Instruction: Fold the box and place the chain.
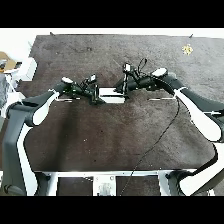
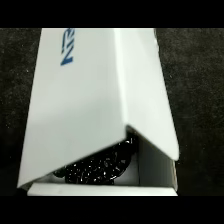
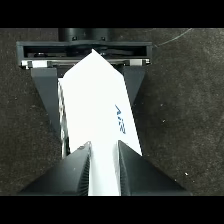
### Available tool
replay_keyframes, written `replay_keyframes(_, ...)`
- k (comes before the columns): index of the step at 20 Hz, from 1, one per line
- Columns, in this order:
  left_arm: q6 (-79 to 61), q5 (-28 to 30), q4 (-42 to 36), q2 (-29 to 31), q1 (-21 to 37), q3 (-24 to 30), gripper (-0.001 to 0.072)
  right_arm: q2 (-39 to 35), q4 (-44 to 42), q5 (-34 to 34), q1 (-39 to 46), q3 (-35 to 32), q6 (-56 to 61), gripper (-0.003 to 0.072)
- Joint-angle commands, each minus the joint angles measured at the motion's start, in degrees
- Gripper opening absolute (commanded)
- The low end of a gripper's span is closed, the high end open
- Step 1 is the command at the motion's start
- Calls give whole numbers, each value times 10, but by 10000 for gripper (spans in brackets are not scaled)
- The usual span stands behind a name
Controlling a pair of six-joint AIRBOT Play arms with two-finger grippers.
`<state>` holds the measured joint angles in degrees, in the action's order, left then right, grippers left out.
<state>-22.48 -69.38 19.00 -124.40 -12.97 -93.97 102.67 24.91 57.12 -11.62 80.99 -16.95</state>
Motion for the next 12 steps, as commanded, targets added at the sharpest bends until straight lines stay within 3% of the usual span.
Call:
replay_keyframes(1,0,0,0,0,0,-1,618,0,12,10,0,1,2,207)
replay_keyframes(12,0,0,0,0,0,0,618,0,37,13,0,0,4,206)
